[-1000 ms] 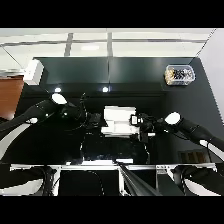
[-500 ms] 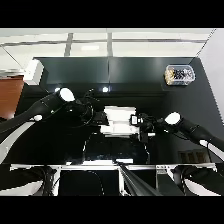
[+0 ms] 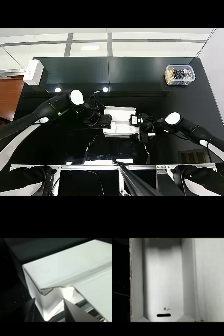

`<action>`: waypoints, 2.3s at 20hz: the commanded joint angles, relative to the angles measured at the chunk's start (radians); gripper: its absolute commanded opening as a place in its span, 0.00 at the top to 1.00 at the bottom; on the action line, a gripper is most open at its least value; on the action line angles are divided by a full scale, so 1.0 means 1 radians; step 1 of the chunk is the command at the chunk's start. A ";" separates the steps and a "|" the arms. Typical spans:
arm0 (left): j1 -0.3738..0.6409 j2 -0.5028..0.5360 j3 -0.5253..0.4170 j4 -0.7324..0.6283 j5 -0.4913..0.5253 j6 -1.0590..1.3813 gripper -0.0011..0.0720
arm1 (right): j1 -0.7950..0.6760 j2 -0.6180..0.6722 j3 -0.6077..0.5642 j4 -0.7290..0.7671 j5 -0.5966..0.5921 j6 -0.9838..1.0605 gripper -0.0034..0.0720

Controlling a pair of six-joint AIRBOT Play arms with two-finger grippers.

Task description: Fold the box and place the chain.

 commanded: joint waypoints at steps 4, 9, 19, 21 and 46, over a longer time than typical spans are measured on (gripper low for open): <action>-0.076 -0.003 0.006 0.201 0.072 -0.250 0.43 | 0.001 -0.001 0.000 0.001 0.000 0.000 0.38; -0.135 -0.017 0.039 0.403 0.055 -0.449 0.43 | 0.001 -0.001 0.000 0.001 0.000 0.000 0.38; -0.237 -0.137 0.175 0.486 -0.060 -0.577 0.51 | 0.001 -0.001 0.000 0.001 0.000 0.000 0.38; -0.237 -0.137 0.175 0.484 -0.053 -0.577 0.53 | 0.001 -0.001 0.000 0.001 0.000 0.000 0.38; -0.245 -0.143 0.174 0.504 -0.022 -0.659 0.82 | 0.001 -0.001 0.000 0.000 0.000 0.000 0.38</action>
